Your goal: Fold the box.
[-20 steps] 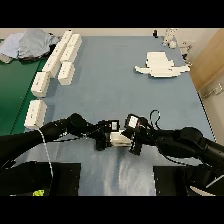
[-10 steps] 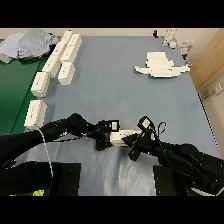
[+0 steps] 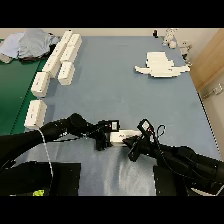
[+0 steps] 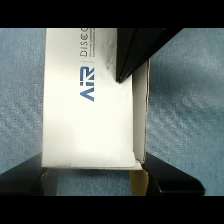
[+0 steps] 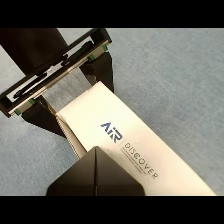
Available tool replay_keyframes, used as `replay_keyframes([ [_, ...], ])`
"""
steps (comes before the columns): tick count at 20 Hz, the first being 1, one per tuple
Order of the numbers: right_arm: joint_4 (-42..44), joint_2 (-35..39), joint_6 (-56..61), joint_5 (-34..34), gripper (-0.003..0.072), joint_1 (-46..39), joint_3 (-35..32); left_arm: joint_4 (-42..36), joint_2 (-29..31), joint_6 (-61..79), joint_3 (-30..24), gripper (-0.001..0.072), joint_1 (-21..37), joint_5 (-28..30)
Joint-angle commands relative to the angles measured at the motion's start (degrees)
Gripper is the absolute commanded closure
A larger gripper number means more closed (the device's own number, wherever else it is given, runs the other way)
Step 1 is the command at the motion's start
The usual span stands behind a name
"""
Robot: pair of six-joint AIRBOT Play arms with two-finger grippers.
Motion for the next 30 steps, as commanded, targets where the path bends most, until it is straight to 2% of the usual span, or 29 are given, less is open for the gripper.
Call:
replay_keyframes([
  [1,0.02,0.07,0.11,0.13,0.0684,-0.02,-0.20,-0.02,-0.04,-0.02,0.04,0.0198,-0.02,0.00],
  [6,0.02,0.76,0.09,0.48,0.0684,-0.04,-0.07,-0.02,-0.04,-0.02,0.04,0.0198,-0.02,0.00],
  [9,-0.63,2.36,0.00,3.15,0.0684,-0.11,0.68,-0.02,-0.04,-0.02,0.04,0.0198,-0.02,0.00],
  [11,-3.10,4.02,-0.15,4.76,0.0683,-0.87,1.33,-0.02,-0.04,-0.02,0.04,0.0198,-0.02,0.00],
  [14,-7.85,5.51,-0.15,2.40,0.0683,-2.99,2.95,-0.02,-0.04,-0.02,0.04,0.0198,-0.02,0.00],
  [16,-12.92,5.49,-0.13,-4.28,0.0683,-5.99,5.31,-0.02,-0.04,-0.02,0.04,0.0198,-0.02,0.00],
  [19,-24.00,5.46,0.76,-18.29,0.0684,-12.48,11.54,-0.02,-0.04,-0.02,0.04,0.0198,-0.02,0.00],
  [23,-38.42,2.05,9.25,-37.62,0.0684,-23.69,24.04,-0.02,-0.04,-0.02,0.04,0.0198,-0.02,0.00],
  [26,-41.77,-5.75,12.09,-50.95,0.0684,-31.19,34.95,-0.02,-0.04,-0.02,0.04,0.0198,-0.02,0.00],
  [30,-42.07,-19.91,22.97,-67.10,0.0684,-37.90,48.09,-0.02,-0.04,-0.02,0.04,0.0198,-0.02,0.02],
])
